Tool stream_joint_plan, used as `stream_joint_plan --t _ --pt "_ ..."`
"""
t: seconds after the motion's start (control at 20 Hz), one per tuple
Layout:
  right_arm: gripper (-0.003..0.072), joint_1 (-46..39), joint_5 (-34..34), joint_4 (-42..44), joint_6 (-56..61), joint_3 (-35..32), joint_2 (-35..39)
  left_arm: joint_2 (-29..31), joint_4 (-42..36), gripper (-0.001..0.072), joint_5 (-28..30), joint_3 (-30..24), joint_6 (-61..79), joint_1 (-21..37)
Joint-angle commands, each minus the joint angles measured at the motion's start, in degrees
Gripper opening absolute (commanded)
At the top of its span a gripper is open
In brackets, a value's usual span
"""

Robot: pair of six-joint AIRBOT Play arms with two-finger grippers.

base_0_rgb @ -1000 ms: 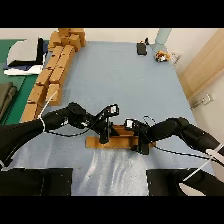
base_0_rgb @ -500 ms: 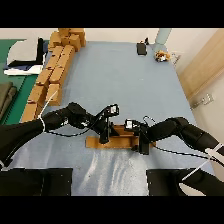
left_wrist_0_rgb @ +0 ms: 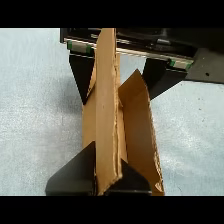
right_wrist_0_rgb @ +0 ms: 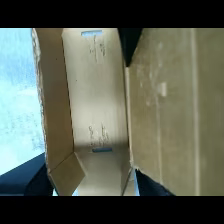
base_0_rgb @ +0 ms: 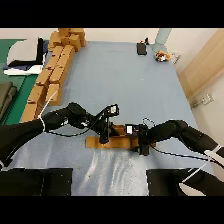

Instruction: Fold the box.

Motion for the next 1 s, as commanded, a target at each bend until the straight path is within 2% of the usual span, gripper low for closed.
stream_joint_plan --t 0.0,0.05,0.15,0.2,0.95 --pt "0.0702 0.02 2.36 1.16 -2.91 -1.11 0.07 -0.02 0.00 0.0012 0.02 0.04 0.00 0.00" --pt "0.0698 0.02 2.89 1.18 -2.91 -1.25 0.04 -0.02 0.00 0.0012 0.02 0.04 0.02 0.00" --pt "0.0554 0.02 3.13 1.18 -2.91 -1.27 0.04 -0.02 0.00 0.0012 0.02 0.04 0.00 0.00" --pt "0.0542 0.02 3.13 1.18 -2.89 -1.27 0.04 -0.02 0.00 0.0012 0.02 0.04 0.00 0.00" --pt "0.0541 0.02 3.37 1.25 -2.89 -2.49 0.07 -0.02 0.00 0.0012 0.02 0.04 0.02 0.00"
